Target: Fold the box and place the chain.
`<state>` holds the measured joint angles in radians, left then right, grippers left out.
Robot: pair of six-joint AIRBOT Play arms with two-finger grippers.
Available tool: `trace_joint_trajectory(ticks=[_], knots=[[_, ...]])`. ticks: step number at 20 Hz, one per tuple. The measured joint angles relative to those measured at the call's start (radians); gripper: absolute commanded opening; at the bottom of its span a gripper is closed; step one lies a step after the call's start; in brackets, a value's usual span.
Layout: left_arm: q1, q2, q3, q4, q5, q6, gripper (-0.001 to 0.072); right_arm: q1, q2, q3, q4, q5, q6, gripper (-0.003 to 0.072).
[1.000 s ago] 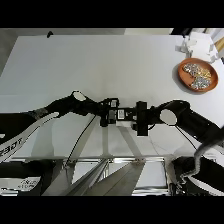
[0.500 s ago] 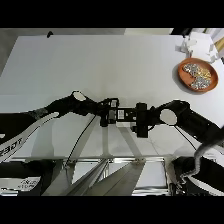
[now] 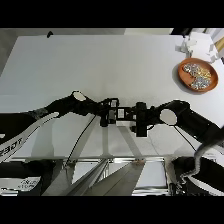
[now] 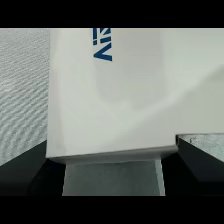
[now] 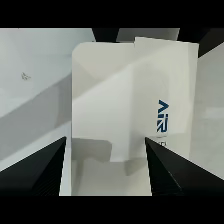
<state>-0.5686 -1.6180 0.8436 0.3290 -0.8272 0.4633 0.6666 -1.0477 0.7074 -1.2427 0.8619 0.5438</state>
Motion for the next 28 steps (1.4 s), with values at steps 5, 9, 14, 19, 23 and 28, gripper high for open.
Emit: trace_joint_trajectory(ticks=[5, 9, 14, 19, 23, 28], knots=[[0.0, 0.0, 0.0, 0.0, 0.0, 0.0, 0.0072, 0.0, 0.0, 0.0, -0.019, -0.016, -0.001, 0.0538], [0.0, 0.0, 0.0, 0.0, 0.001, 0.0, 0.0072, 0.0, 0.003, 0.0, -0.031, -0.045, -0.002, 0.0538], [0.0, 0.0, 0.0, 0.0, 0.001, 0.0, 0.0072, 0.0, 0.05, 0.0, -0.031, -0.065, -0.002, 0.0539], [0.0, 0.0, 0.0, 0.0, 0.0, 0.0, 0.0072, -0.024, 0.07, 0.002, 0.074, -0.067, -0.073, 0.0539], [0.0, 0.0, 0.0, 0.0, 0.0, 0.0, 0.0072, -0.051, 0.074, 0.011, 0.198, -0.064, -0.159, 0.0535], [0.0, 0.0, 0.0, 0.0, 0.0, 0.0, 0.0072, -0.069, 0.063, 0.016, 0.278, -0.065, -0.209, 0.0514]])
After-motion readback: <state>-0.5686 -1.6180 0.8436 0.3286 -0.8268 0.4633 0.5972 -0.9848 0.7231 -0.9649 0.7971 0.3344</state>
